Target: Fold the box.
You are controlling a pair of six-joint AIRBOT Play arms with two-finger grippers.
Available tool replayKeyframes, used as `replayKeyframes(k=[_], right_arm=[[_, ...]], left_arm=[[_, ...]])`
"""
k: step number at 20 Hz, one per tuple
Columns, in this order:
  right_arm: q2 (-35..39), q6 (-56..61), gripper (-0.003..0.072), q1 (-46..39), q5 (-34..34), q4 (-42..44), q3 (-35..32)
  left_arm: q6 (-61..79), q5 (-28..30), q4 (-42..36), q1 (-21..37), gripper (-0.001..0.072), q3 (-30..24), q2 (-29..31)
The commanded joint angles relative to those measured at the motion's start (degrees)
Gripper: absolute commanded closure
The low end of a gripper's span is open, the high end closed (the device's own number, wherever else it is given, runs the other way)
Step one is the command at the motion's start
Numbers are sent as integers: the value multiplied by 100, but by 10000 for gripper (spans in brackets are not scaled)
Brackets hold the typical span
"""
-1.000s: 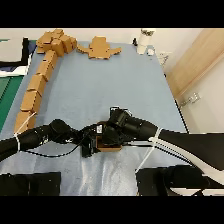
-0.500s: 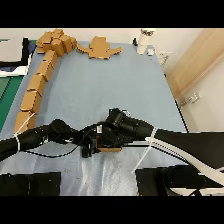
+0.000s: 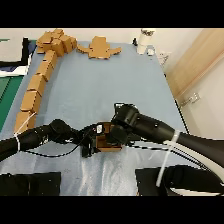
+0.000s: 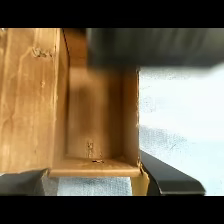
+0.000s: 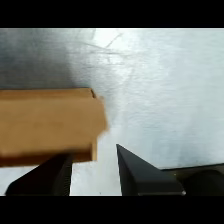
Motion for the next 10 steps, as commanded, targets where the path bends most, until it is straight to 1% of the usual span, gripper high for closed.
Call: replayKeyframes(k=[1, 2, 3, 4, 5, 6, 7, 10], right_arm=[[649, 39, 281, -2, -262, -205, 4], [870, 39, 285, -4, -262, -286, -2], [1056, 20, 398, -26, -280, -413, -44], [1228, -61, 485, -177, -367, -518, -129], [1366, -271, 488, -420, -400, -531, -249], [1480, -551, 592, -758, -387, -490, -407], [1541, -866, 642, -1126, -337, -444, -551], [1523, -1812, 644, -2041, 55, -184, -833]], left_arm=[[7, -2, 7, 2, 215, 0, -2], [7, -2, 7, 2, 215, 0, -2], [7, -2, 7, 2, 215, 0, -2], [7, -2, 7, 2, 215, 0, -2], [7, -2, 7, 2, 215, 0, -2], [7, -2, 7, 2, 215, 0, -2], [7, -2, 7, 2, 215, 0, -2], [7, -2, 7, 2, 215, 0, -2]])
